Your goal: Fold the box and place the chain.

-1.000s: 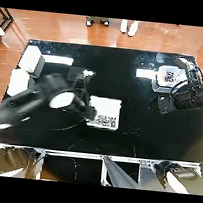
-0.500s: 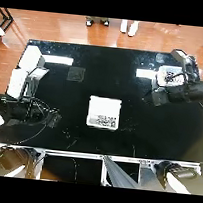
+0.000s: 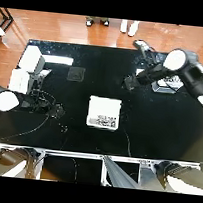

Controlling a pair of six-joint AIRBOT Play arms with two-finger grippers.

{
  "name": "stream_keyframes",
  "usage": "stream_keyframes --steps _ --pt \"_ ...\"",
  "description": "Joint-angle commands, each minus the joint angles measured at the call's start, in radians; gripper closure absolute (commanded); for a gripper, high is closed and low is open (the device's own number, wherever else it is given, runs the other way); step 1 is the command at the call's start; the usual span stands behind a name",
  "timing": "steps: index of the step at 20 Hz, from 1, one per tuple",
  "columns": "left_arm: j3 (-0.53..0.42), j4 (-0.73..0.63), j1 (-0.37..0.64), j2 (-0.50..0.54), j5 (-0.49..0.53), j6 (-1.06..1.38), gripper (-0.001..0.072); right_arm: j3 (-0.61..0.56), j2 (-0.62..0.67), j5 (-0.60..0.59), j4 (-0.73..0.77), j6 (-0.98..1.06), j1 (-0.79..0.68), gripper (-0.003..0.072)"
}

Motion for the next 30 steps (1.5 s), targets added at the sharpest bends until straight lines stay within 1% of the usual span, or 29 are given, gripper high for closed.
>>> stream_keyframes --steps 1,6,11,18,23,27,30 --pt "-0.005 -0.035 0.026 -0.024 0.011 0.044 0.0073 0.037 -0.061 0.014 0.011 -0.12 0.027 -0.0025" --pt "-0.005 -0.071 0.026 -0.024 0.003 0.044 0.0073 0.037 -0.061 0.064 0.056 -0.172 0.029 -0.0025" --pt "-0.005 -0.071 0.026 -0.024 0.012 0.048 0.0073 0.037 -0.062 0.101 0.083 -0.224 0.036 -0.0024" --pt "-0.005 -0.071 0.026 -0.024 0.018 0.047 0.0074 0.037 -0.073 0.077 0.073 -0.251 0.082 -0.0024" --pt "-0.005 -0.071 0.026 -0.024 0.019 0.047 0.0074 0.037 -0.073 0.169 0.077 -0.309 0.142 -0.0024" --pt "-0.005 -0.072 0.026 -0.024 0.016 0.047 0.0074 0.037 -0.073 0.191 0.079 -0.34 0.157 -0.0024" --pt "-0.005 -0.072 0.026 -0.024 0.016 0.047 0.0074 0.037 -0.073 0.243 0.119 -0.418 0.164 -0.0025"
